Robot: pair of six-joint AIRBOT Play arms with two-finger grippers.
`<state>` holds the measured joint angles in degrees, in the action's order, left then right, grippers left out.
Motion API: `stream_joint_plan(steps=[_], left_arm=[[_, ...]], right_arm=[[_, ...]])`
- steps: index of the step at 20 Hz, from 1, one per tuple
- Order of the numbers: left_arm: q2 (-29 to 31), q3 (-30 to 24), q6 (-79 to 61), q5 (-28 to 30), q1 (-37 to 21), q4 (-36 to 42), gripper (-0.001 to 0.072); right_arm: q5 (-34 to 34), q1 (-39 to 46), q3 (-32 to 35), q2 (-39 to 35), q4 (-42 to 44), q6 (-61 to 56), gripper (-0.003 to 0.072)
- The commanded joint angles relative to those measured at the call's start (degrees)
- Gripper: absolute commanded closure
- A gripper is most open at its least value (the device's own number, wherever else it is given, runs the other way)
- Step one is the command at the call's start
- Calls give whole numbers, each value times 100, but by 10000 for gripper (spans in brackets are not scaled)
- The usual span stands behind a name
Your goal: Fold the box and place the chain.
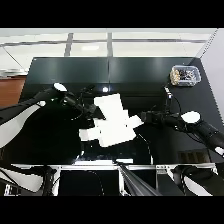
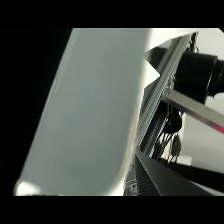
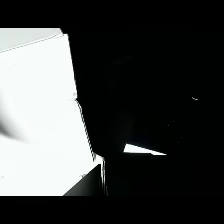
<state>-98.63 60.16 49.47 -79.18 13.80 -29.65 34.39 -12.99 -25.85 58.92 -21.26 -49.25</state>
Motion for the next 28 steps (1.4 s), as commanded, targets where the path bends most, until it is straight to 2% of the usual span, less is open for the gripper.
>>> stream_joint_plan(steps=[1, 5, 7, 8, 11, 12, 13, 14, 15, 16, 17, 21, 23, 24, 26, 28], left_arm=[[-229, 343, -155, -326, 125, -302, 223], [-267, 439, -302, -518, 76, -426, 305], [-267, 439, -343, -581, 76, -557, 381], [-267, 437, -422, -625, 76, -601, 460], [-267, 439, -584, -651, 76, -595, 488], [-267, 439, -601, -616, 76, -592, 522], [-267, 444, -737, -595, 76, -588, 637], [-267, 444, -861, -581, 76, -566, 660], [-264, 444, -905, -538, 76, -546, 663], [-264, 450, -911, -518, 76, -542, 679], [-260, 472, -918, -514, 76, -549, 679], [-74, 555, -922, -413, 87, -619, 684], [310, 459, -1047, -144, 203, -651, 685], [619, 236, -1366, 90, 315, -584, 685], [1436, -647, -2258, 1261, 605, -240, 684], [1971, -1287, -3071, 2428, 778, -247, 679]], right_arm=[[9, -4, 2, -4, 2, 0, 669], [11, -4, 2, -4, 2, 0, 669], [9, -4, 2, -4, 2, 0, 670], [9, -4, 2, -4, 2, 0, 669], [11, -4, 2, -4, 2, 0, 669], [33, -4, 0, -4, 2, 0, 669], [37, -4, 2, -4, -2, 0, 669], [39, -4, 2, -4, -2, 2, 666], [26, -2, 2, -4, -4, 0, 502], [35, 42, -4, -11, -33, 0, 156], [173, 166, -35, -46, -111, 2, 28], [1849, 1250, -695, -389, -1384, 4, 31], [2490, 1768, -1113, -664, -2214, 61, 31], [2638, 1947, -1266, -767, -2533, 142, 31], [2621, 2151, -1390, -887, -2944, 181, 31], [2426, 2179, -1390, -887, -3294, 177, 31]])
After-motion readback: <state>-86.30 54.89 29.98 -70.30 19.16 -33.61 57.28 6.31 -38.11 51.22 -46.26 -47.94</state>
